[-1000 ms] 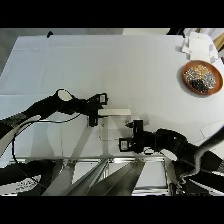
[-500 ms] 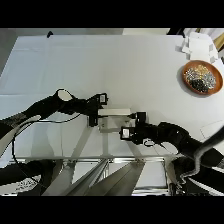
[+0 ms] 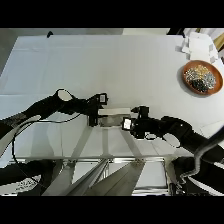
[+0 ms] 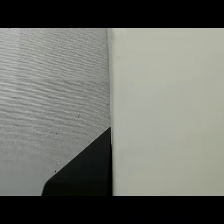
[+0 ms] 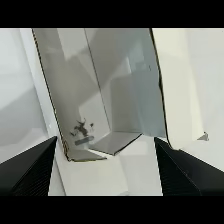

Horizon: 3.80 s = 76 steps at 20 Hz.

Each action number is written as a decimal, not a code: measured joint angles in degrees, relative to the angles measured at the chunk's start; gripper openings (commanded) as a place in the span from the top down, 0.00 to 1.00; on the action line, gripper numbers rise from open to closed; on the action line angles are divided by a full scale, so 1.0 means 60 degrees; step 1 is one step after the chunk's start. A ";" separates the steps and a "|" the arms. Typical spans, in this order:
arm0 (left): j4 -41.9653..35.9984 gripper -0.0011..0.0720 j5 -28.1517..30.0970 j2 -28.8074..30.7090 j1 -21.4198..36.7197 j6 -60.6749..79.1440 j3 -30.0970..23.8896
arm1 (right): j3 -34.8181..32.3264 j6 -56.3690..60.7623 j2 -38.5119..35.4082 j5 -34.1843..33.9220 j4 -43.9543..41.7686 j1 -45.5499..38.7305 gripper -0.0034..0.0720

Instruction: Fold the box and place the chain.

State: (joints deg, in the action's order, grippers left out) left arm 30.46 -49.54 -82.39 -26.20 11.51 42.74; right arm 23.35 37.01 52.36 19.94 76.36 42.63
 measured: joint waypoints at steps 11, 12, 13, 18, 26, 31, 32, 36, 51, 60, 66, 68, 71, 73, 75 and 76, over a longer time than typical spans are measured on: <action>0.0004 0.97 0.0000 0.0000 0.0000 0.0000 0.0000 | 0.0051 -0.0841 0.0229 0.0266 -0.1271 -0.0554 0.09; 0.0004 0.97 0.0004 0.0000 0.0000 0.0000 0.0000 | 0.0051 -0.0969 0.0295 0.0266 -0.1421 -0.0627 0.09; 0.0004 0.97 0.0004 0.0000 0.0000 0.0000 0.0000 | 0.0055 -0.1169 0.0346 0.0270 -0.1599 -0.0725 0.09; 0.0000 0.97 0.0000 0.0000 0.0000 0.0000 0.0000 | 0.0178 -0.2769 0.0474 0.0674 -0.2699 -0.1355 0.09; 0.0004 0.97 -0.0018 0.0000 0.0000 0.0004 0.0000 | 0.0251 -0.5104 0.0943 0.1195 -0.4462 -0.1741 0.09; 0.0000 0.97 -0.0015 0.0000 0.0000 0.0004 0.0004 | 0.0262 -0.5635 0.1249 0.1268 -0.5085 -0.1767 0.09; 0.0004 0.97 -0.0015 0.0000 0.0000 0.0004 0.0000 | 0.0270 -0.5763 0.1311 0.1275 -0.5195 -0.1785 0.09; 0.0000 0.97 0.0007 0.0000 0.0004 0.0004 0.0000 | 0.0437 -0.6127 0.1545 0.1443 -0.5548 -0.2065 0.09; 0.0029 0.97 -0.0036 0.0000 0.0004 0.0018 0.0000 | 0.0841 -0.9038 0.2987 0.2878 -0.7289 -0.2368 0.09; -0.0011 0.97 -0.0004 0.0000 0.0004 0.0007 0.0000 | 0.1013 -0.9479 0.3297 0.3286 -0.7799 -0.2761 0.12; -0.0004 0.97 0.0015 0.0000 0.0004 0.0000 0.0004 | 0.1027 -0.9796 0.3530 0.3366 -0.8247 -0.2881 0.03; 0.0000 0.97 0.0007 0.0000 0.0004 -0.0004 0.0004 | 0.1027 -0.9963 0.3585 0.3406 -0.8422 -0.2896 0.08; 0.0007 0.97 0.0000 0.0000 0.0007 0.0000 0.0004 | 0.1024 -1.0145 0.3646 0.3442 -0.8593 -0.2900 0.12; 0.0011 0.97 -0.0007 0.0000 0.0007 0.0004 0.0004 | 0.1027 -1.0214 0.3723 0.3446 -0.8677 -0.2903 0.23; 0.0015 0.97 -0.0015 0.0000 0.0007 0.0007 0.0004 | 0.1027 -1.0255 0.3829 0.3461 -0.8735 -0.2903 0.34; 0.0015 0.97 -0.0015 0.0000 0.0004 0.0007 0.0004 | 0.1031 -1.0262 0.3872 0.3479 -0.8750 -0.2903 0.38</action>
State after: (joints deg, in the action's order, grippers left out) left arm 30.55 -49.63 -82.39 -26.17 11.55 42.76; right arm 29.54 -24.56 75.59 40.82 23.86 25.21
